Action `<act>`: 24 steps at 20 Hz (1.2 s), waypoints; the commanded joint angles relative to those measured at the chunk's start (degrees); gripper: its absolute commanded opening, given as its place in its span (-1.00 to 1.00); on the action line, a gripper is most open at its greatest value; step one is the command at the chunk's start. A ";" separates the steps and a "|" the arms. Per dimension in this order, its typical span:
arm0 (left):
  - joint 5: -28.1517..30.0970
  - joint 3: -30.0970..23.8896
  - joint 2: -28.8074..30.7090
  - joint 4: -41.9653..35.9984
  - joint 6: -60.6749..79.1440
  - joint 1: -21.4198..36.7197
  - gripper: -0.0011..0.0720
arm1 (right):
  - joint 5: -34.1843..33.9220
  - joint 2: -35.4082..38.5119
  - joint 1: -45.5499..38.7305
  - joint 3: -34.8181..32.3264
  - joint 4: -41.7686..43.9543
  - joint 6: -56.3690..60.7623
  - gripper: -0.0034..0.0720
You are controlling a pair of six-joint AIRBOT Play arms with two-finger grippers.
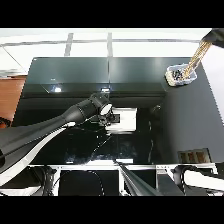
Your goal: Fold the box and place the chain.
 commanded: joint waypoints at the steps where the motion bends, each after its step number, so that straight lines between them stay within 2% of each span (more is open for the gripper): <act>1: -0.02 0.07 -0.02 0.02 0.00 -0.02 -0.91 | 1.42 10.54 0.98 -5.03 3.41 -1.97 -0.87; 4: -0.02 0.07 -0.02 0.02 0.00 -0.02 -0.91 | 1.31 19.50 4.33 -14.88 3.43 -3.15 -0.87; 7: -0.04 0.07 -0.02 0.02 0.00 -0.02 -0.91 | 3.04 25.33 9.75 -23.04 3.45 -3.67 -0.87; 10: -0.02 0.07 -0.02 0.02 0.00 -0.02 -0.91 | 8.74 27.10 16.65 -27.74 3.63 -4.90 -0.87; 13: -0.02 0.07 -0.02 0.02 0.00 -0.02 -0.91 | 8.83 27.02 23.91 -30.49 7.28 -4.87 -0.87; 16: 0.00 0.07 -0.02 0.02 0.00 -0.02 -0.91 | 3.45 27.04 30.16 -34.10 11.54 -2.25 -0.87; 20: 0.02 0.07 -0.02 0.02 0.00 -0.02 -0.91 | -7.37 25.44 36.68 -37.46 8.81 -0.92 -0.87; 24: -0.02 0.07 -0.02 0.02 0.02 -0.02 -0.91 | -9.77 22.93 37.51 -40.79 8.41 -0.85 -0.87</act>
